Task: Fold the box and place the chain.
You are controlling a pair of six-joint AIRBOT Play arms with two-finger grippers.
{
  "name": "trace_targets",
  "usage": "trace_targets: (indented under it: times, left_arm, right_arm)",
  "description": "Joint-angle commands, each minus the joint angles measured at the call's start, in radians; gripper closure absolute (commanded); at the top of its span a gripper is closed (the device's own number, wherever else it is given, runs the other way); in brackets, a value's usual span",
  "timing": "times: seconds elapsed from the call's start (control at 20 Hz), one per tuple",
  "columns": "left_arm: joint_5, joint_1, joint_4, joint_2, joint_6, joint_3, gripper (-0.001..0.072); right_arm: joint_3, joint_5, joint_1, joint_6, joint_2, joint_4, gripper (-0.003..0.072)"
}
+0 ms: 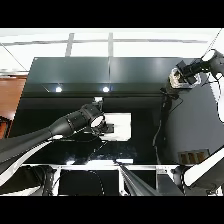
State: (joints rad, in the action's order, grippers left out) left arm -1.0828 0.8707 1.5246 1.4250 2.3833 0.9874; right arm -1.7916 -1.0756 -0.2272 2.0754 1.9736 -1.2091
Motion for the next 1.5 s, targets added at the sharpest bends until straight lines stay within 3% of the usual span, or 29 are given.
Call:
trace_targets:
  times: [0.0, 0.25, 0.45, 0.95, 1.3, 1.45]
  left_arm:
    - [0.001, -0.001, 0.0, 0.0, 0.0, 0.0, 0.0685]
    - [0.0, 0.0, 0.0, 0.0, 0.0, 0.0, 0.0685]
    - [0.002, -0.001, 0.0, 0.0, 0.0, 0.0, 0.0684]
    - [-0.001, 0.0, 0.0, 0.0, 0.0, 0.0, 0.0684]
    - [-0.001, 0.0, 0.0, 0.0, 0.0, 0.0, 0.0685]
    - [-0.001, 0.0, 0.0, 0.0, 0.0, 0.0, 0.0684]
  right_arm:
    - [-0.003, 0.006, 0.009, -0.1, -0.005, 0.03, 0.0671]
    - [-0.003, 0.003, 0.004, -0.311, -0.163, -0.031, 0.0673]
    - [-0.003, -0.003, -0.001, -0.443, -0.373, -0.03, 0.0673]
    - [-0.003, -0.04, 0.004, -0.583, -0.88, 0.037, 0.0674]
    - [-0.003, -0.126, 0.004, -0.631, -1.011, 0.228, 0.0674]
    - [-0.003, -0.253, 0.004, -0.665, -1.024, 0.363, 0.0673]
